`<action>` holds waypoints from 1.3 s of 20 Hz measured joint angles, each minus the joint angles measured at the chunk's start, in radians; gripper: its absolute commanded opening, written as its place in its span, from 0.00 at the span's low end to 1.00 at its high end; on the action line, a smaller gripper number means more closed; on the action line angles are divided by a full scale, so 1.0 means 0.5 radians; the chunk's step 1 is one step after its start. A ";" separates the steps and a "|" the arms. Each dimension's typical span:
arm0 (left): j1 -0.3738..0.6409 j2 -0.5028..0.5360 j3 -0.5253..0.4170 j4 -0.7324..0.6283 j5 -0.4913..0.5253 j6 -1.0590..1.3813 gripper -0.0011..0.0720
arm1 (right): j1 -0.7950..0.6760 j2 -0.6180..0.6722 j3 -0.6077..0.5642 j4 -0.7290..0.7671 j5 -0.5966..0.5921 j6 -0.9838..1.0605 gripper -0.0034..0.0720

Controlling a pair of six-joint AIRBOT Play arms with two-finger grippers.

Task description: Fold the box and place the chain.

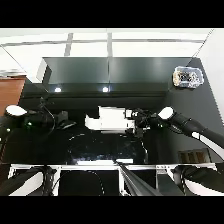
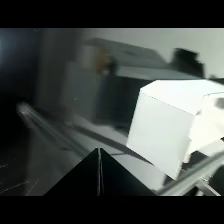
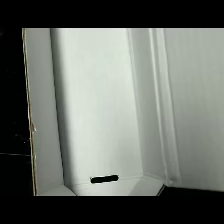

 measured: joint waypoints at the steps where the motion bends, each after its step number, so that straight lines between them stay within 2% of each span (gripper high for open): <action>1: -0.018 -0.056 -0.033 -0.085 0.024 0.073 0.04 | 0.000 0.000 0.000 0.000 0.000 0.000 0.36; 5: -0.166 -0.310 -0.007 -0.312 0.080 0.259 0.04 | 0.000 0.000 0.000 0.000 0.000 0.000 0.36; 11: -0.389 -0.529 0.140 -0.405 0.050 0.342 0.05 | 0.000 0.000 0.000 0.001 0.000 0.000 0.36; 12: -0.399 -0.542 0.153 -0.417 0.027 0.362 0.11 | 0.000 0.000 0.000 0.000 0.000 0.001 0.36; 13: -0.405 -0.551 0.166 -0.435 0.003 0.381 0.36 | 0.000 0.000 0.000 0.000 0.000 0.000 0.36; 14: -0.402 -0.558 0.175 -0.448 -0.027 0.394 0.56 | 0.000 0.000 0.000 0.000 0.000 0.000 0.36; 15: -0.395 -0.562 0.182 -0.468 -0.040 0.404 0.61 | 0.000 0.000 0.000 0.000 0.000 0.001 0.36; 25: -0.358 -0.574 0.204 -0.702 -0.223 0.531 0.61 | 0.000 0.000 0.000 0.000 0.000 0.001 0.36; 26: -0.364 -0.574 0.211 -0.712 -0.227 0.539 0.59 | 0.000 0.000 0.000 0.001 0.000 0.001 0.36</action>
